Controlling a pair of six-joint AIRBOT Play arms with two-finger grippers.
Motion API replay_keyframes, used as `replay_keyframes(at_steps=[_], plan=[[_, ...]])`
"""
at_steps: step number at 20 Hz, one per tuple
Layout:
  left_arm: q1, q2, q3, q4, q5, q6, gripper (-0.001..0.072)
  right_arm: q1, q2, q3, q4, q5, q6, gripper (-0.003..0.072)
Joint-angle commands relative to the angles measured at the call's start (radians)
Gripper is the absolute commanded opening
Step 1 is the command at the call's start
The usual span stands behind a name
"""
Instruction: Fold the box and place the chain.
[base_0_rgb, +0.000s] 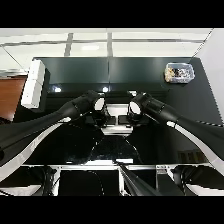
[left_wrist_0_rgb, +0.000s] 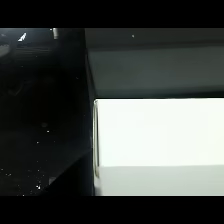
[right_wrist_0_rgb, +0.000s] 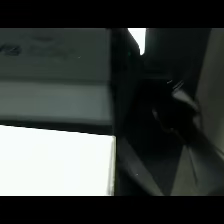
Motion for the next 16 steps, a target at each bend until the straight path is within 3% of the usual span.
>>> replay_keyframes(at_steps=[1,4,5,6,9,10,14,15,16], plan=[[0.0,0.0,0.001,-0.001,0.001,0.0,0.0027,0.003,-0.013,0.001,0.03,-0.004,0.012,0.0014],[0.0,0.0,0.001,0.0,0.001,0.0,0.0027,0.003,-0.012,0.001,0.029,-0.005,0.012,0.0021],[0.0,0.0,0.001,-0.001,0.001,0.0,0.0027,0.003,-0.012,0.001,0.03,-0.004,0.012,0.015],[0.0,0.0,0.001,-0.001,0.001,0.0,0.0027,0.003,-0.012,0.001,0.03,-0.004,0.012,0.0219],[0.0,0.0,0.001,-0.003,0.002,0.0,0.0027,0.003,-0.013,0.001,0.03,-0.003,0.012,0.0211],[0.0,0.0,0.001,-0.003,0.002,0.0,0.0027,0.003,-0.013,0.001,0.029,-0.002,0.011,0.0011],[0.0,0.0,0.001,-0.005,0.002,0.0,0.0027,0.003,-0.011,0.001,0.028,0.0,0.012,0.0019],[0.0,0.0,0.001,-0.007,0.002,0.0,0.0027,0.003,-0.007,0.003,0.028,0.0,0.013,0.0134],[0.0,0.0,0.001,-0.007,0.002,0.0,0.0027,0.003,0.002,0.006,0.029,0.0,0.013,0.0358]])
